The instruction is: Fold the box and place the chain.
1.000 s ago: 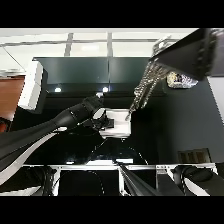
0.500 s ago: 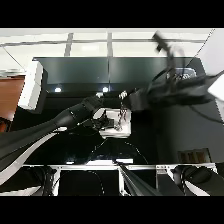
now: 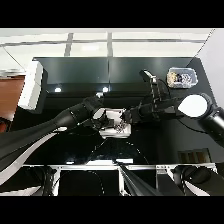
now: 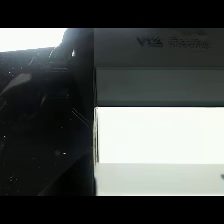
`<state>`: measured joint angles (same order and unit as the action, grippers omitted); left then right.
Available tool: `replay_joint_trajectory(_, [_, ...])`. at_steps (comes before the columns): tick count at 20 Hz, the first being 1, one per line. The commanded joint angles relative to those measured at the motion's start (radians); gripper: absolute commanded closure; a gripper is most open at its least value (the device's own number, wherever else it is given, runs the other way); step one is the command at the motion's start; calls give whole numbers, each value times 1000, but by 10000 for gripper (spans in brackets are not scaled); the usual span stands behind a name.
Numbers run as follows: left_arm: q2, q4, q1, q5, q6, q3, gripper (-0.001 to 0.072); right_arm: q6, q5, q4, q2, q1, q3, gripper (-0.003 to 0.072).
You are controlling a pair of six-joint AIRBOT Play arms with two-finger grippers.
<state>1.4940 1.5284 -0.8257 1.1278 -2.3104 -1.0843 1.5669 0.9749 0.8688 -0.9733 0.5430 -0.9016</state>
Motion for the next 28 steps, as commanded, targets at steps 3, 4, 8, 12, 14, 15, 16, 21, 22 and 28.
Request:
replay_joint_trajectory(3, [0, 1, 0, 0, 0, -1, 681, 0, -72, 35, -35, 32, 49, 667])
replay_joint_trajectory(4, [0, 1, 0, -1, 0, -1, 681, 0, -112, 23, -49, 32, 64, 660])
replay_joint_trajectory(8, [0, 1, 0, 0, 0, -1, 681, 1, -76, 46, -79, 6, 72, 399])
replay_joint_trajectory(12, [0, 1, 0, -1, 0, -1, 681, 0, 130, 145, 39, -165, 67, 400])
replay_joint_trajectory(14, [0, 1, 0, -1, 0, -1, 681, 0, 227, 322, 122, -232, 68, 400])
replay_joint_trajectory(15, [0, 0, 0, 2, 0, -1, 681, 2, 265, 414, 151, -249, 68, 399])
replay_joint_trajectory(16, [0, 0, 0, 2, -1, -1, 681, 10, 294, 480, 169, -260, 68, 400])
replay_joint_trajectory(21, [2, 0, 0, 0, -1, -1, 681, 11, 283, 467, 177, -259, 68, 399])
replay_joint_trajectory(22, [2, 0, 0, 6, 0, -1, 681, 11, 277, 460, 177, -259, 68, 399])
replay_joint_trajectory(28, [1, 1, 0, 14, -12, -1, 681, -9, 280, 460, 177, -260, 68, 399])
